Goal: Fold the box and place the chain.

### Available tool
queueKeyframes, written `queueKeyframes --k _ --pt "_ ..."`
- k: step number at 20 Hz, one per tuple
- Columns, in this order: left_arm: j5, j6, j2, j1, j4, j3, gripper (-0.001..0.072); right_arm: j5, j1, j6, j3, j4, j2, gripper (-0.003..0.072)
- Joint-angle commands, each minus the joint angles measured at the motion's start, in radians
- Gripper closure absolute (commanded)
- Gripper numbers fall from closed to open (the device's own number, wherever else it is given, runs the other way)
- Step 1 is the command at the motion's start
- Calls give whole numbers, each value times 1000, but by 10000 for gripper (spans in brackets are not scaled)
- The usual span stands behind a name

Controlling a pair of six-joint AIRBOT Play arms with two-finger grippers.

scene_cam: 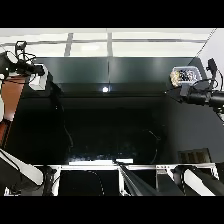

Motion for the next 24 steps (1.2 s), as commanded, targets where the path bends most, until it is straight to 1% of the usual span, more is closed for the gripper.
queueKeyframes --k 1,2,3,4,5,6,7,8,9,11,12,14,15,16,18,20,22,24 --pt "-178 -99 -28 3 3 166 -1 -31 39 1 0 4 0 661" --pt "-267 -130 -25 3 3 237 1 -37 46 0 0 -3 0 661" --pt "-344 -171 -11 3 -4 296 59 -41 52 1 0 -20 0 661" --pt "-386 -214 28 3 -19 304 271 -40 58 1 0 -42 0 661" --pt "-411 -217 78 2 -47 278 548 -40 66 1 0 -75 0 661" --pt "-423 -216 139 -2 -87 228 679 -41 73 1 -1 -104 0 661" --pt "-409 -200 220 -13 -132 143 680 -45 82 1 -3 -129 0 661" --pt "-365 -178 317 -33 -154 35 681 -57 93 2 -6 -148 0 661" --pt "-298 -163 420 -59 -163 -91 680 -83 107 4 -12 -161 0 661" --pt "-103 -126 658 -132 -179 -419 680 -174 142 5 -33 -165 0 662" --pt "-9 -85 775 -176 -195 -600 680 -238 162 5 -43 -191 0 662" --pt "135 -46 964 -259 -187 -911 680 -377 188 5 -56 -293 0 662" --pt "187 -45 1038 -285 -188 -1026 680 -414 190 5 -57 -341 0 661" --pt "227 -47 1110 -301 -202 -1120 680 -419 188 4 -57 -359 0 661" --pt "258 -46 1220 -306 -221 -1221 679 -421 189 5 -57 -362 0 661" --pt "251 -45 1288 -305 -213 -1260 680 -421 189 5 -57 -362 0 661" --pt "251 -45 1311 -306 -214 -1269 679 -421 189 5 -57 -362 0 660" --pt "255 -45 1306 -305 -214 -1270 679 -421 189 5 -57 -362 0 661"
